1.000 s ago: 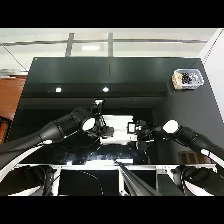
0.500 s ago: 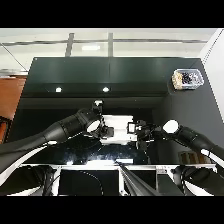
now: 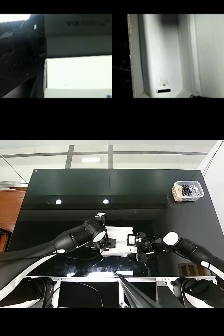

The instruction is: Fold the box and place the chain.

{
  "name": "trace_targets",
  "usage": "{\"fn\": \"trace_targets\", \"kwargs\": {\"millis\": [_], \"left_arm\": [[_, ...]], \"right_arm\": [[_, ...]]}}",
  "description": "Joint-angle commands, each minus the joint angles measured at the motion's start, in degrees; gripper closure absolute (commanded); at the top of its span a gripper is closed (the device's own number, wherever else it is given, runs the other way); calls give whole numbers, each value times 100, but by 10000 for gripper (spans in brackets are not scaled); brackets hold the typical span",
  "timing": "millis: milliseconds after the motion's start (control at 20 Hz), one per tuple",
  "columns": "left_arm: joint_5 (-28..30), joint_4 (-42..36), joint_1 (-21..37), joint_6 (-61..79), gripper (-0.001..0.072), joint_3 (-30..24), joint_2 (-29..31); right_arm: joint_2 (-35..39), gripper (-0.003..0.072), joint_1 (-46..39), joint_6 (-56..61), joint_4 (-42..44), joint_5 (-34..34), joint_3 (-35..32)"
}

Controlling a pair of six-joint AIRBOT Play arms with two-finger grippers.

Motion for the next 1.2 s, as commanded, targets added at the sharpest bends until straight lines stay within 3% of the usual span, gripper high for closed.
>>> {"fn": "trace_targets", "kwargs": {"millis": [0, 250, 300, 350, 700, 800, 850, 1150], "left_arm": [[-4, -17, -7, -44, 376, 24, -39], [81, -35, -9, -136, 377, 24, -52], [81, -37, -11, -138, 393, 24, -52], [81, -39, -22, -136, 465, 24, -52], [216, -37, -96, -234, 495, 24, -72], [212, -37, -94, -297, 650, 24, -72], [212, -37, -94, -295, 683, 24, -72], [197, -39, -92, -293, 679, 24, -70]], "right_arm": [[-2, 343, 4, 0, 0, 15, -2], [-2, 343, 4, 0, 0, 15, -2], [-2, 343, 4, 0, 0, 15, -2], [-2, 343, 4, 0, 0, 15, -2], [-2, 343, 4, 0, 0, 13, -2], [-2, 343, 4, 0, 0, 13, -2], [-2, 343, 4, 0, 0, 13, -2], [-2, 343, 4, 0, 0, 15, -2]]}}
